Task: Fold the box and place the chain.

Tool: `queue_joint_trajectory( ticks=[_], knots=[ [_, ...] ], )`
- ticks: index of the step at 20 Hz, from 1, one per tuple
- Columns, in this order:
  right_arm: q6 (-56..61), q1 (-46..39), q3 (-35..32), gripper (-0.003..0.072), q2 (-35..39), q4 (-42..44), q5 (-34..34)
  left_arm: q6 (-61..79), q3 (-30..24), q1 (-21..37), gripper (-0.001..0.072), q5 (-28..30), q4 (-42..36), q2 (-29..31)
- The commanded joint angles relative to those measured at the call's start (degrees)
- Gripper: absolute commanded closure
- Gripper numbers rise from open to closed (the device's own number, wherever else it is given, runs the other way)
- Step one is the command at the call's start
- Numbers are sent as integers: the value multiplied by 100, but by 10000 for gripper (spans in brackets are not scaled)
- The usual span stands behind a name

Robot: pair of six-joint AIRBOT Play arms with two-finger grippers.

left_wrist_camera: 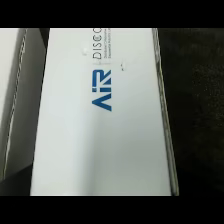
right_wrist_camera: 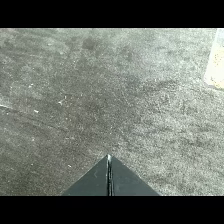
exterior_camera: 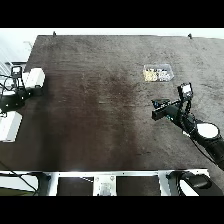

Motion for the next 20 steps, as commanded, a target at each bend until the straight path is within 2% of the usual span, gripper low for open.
queue_joint_trajectory(
  ticks=[1,2,3,4,6,7,8,12,14,15,17,18,19,20],
  knots=[
    [0,0,-2,678,0,2,2,-48,20,-2,688,-151,144,-20],
    [0,0,-2,678,2,2,2,-50,20,-2,592,-151,151,-20],
    [0,0,0,678,2,9,2,-57,20,-2,267,-149,151,-20],
    [-2,0,0,678,2,63,0,-59,20,-2,114,-151,151,-20],
    [-2,0,0,678,2,109,0,-57,20,-2,114,-146,151,-20],
    [-2,0,0,678,2,107,0,-57,20,-2,78,-146,151,-20],
    [-2,-4,0,678,2,107,0,-59,20,-2,-11,-142,153,-20],
    [-2,-4,4,675,2,107,-66,-55,20,0,-11,-140,162,-17],
    [-2,-4,7,510,2,107,-107,-57,20,0,-11,-136,166,15],
    [-2,-4,13,465,2,107,-107,-57,17,0,-11,-146,166,57],
    [-4,-4,35,449,4,105,-107,-57,20,0,-11,-142,168,225],
    [-4,-4,44,379,4,107,-107,-57,17,0,-11,-146,181,361],
    [-4,-4,46,342,4,107,-114,-59,17,0,-11,-149,181,474],
    [-4,-4,46,342,4,107,-138,-57,17,-2,-11,-201,181,614]
  ],
)
